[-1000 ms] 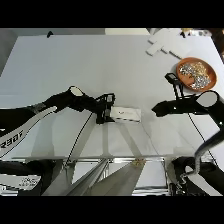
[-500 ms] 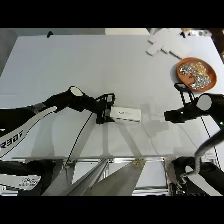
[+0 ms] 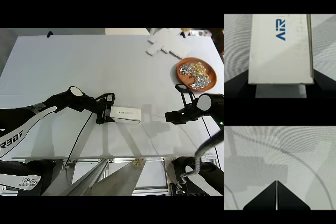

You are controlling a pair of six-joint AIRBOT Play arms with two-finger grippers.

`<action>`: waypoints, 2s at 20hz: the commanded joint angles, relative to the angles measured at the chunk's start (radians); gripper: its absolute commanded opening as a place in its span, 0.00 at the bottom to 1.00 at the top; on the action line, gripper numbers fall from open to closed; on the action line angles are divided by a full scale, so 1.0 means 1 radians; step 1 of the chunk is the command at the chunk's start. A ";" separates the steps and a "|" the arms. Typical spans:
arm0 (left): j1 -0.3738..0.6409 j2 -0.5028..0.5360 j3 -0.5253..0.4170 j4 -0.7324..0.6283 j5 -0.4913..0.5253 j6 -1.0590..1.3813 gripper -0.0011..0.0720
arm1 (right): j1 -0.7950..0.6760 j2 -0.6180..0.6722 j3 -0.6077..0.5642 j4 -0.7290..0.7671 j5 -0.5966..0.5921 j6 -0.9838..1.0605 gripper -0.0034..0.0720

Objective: Fold the box and place the chain.

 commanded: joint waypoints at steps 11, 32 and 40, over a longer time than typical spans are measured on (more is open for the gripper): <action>0.003 0.002 0.000 -0.029 -0.056 -0.025 0.02 | -0.001 0.000 0.000 0.000 0.002 0.002 0.07; 0.623 0.636 -0.003 0.465 0.071 -0.963 0.01 | -0.001 0.000 0.000 0.000 0.002 0.002 0.07; 0.759 0.636 -0.123 0.783 0.041 -1.305 0.01 | -0.001 0.000 0.000 0.000 0.002 0.002 0.07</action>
